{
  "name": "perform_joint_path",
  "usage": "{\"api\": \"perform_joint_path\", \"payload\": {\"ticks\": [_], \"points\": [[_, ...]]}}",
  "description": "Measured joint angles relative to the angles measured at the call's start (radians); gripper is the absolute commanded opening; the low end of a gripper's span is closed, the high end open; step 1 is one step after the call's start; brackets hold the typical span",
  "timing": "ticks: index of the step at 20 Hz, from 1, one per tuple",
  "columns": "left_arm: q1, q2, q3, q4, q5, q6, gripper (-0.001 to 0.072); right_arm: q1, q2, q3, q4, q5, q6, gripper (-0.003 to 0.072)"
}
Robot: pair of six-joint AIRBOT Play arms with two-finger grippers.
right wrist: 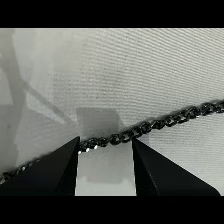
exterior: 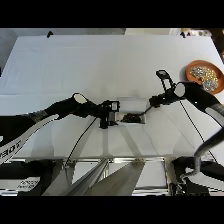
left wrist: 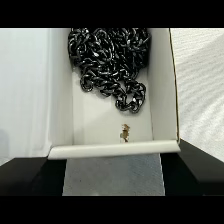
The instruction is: Fold the box and place the chain.
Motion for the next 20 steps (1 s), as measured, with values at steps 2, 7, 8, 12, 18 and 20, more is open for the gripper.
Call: {"api": "perform_joint_path", "payload": {"ticks": [2,7,8,12,18,20], "points": [[0.0,0.0,0.0,0.0,0.0,0.0,0.0205,0.0,-0.01,0.001,-0.002,0.005,0.009,0.0351],[0.0,0.0,0.0,0.0,0.0,0.0,0.0205,0.0,-0.029,0.001,-0.012,0.019,0.02,0.0198],[0.0,0.0,0.0,0.0,0.0,0.0,0.0205,0.0,-0.031,0.001,-0.012,0.023,0.022,0.0199],[0.0,0.0,0.0,0.0,0.0,0.0,0.0205,0.0,-0.035,0.001,-0.01,0.041,0.021,0.0199],[0.0,0.0,0.0,0.0,0.0,0.0,0.0205,0.001,-0.037,0.0,-0.004,0.093,0.025,0.0176],[0.0,0.0,0.0,0.0,0.0,0.0,0.0205,0.001,-0.037,0.0,-0.006,0.111,0.033,0.0117]]}}
